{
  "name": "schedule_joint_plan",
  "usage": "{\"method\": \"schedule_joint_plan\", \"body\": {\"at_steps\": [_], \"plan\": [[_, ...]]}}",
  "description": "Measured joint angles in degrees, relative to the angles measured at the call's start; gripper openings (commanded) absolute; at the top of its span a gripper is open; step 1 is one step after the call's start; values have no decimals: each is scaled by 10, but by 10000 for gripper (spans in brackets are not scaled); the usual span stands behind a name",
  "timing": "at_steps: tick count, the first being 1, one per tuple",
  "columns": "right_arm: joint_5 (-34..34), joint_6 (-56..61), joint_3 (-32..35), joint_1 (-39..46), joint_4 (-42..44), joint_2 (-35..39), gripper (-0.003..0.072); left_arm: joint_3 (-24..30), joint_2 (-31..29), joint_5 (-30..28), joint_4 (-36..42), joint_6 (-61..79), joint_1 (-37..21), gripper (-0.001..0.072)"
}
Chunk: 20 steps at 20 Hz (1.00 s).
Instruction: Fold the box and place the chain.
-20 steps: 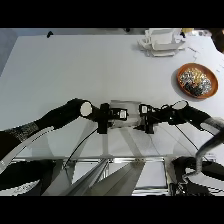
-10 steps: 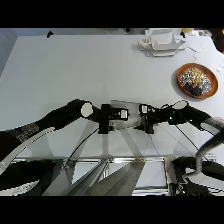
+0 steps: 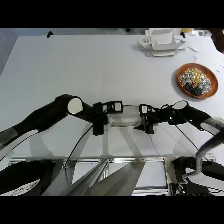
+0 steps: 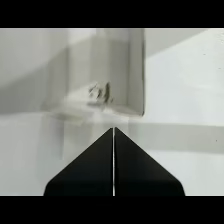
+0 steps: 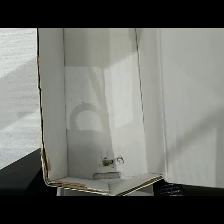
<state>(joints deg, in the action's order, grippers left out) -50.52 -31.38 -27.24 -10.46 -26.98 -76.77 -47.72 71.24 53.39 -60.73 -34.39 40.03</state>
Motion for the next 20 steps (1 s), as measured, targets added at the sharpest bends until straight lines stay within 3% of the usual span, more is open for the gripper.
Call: {"method": "schedule_joint_plan", "body": {"at_steps": [4, 7, 12, 20], "plan": [[0, 0, 0, 0, 0, 0, 400, 0, -47, 42, -86, -228, -61, 9], [0, 0, 0, 0, 0, 0, 400, 6, -45, 70, -97, -336, -110, 8], [0, 0, 0, 0, 0, 0, 400, 21, 17, 67, -26, -401, -142, 7], [0, 0, 0, 0, 0, 0, 400, 24, 87, 38, 84, -419, -120, 7]]}}
